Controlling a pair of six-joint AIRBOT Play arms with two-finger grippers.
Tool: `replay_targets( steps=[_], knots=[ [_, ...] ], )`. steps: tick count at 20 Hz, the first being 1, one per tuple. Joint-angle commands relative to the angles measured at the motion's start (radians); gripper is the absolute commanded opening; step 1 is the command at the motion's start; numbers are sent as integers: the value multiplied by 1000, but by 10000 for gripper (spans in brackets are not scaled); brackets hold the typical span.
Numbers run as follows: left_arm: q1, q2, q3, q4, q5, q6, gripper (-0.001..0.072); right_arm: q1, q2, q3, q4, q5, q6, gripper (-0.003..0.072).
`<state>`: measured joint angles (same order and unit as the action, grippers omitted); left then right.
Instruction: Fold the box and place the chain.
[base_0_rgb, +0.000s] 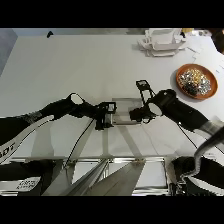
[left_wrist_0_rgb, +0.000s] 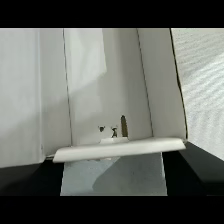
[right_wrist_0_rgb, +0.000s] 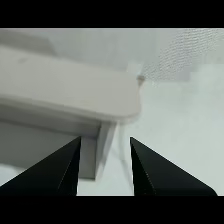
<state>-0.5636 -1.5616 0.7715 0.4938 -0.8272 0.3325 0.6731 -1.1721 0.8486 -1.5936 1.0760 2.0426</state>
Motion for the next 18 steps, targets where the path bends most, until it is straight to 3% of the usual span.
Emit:
replay_targets(
  steps=[1, 4, 6, 13, 18],
  knots=[
    [1, 0, 1, 0, 0, 0, 88, 0, 162, 6, 11, 42, -138, 326],
    [1, 0, 1, 0, 0, 0, 88, -40, 280, 75, -92, 47, -170, 289],
    [1, 0, 1, 0, 0, 0, 88, -163, 277, 160, -137, 53, -240, 289],
    [1, 0, 1, 0, 0, 0, 88, -764, 13, 365, -124, 35, -434, 289],
    [1, 0, 1, 0, 0, 0, 88, -970, -175, 365, -60, 15, -433, 289]
  ],
)
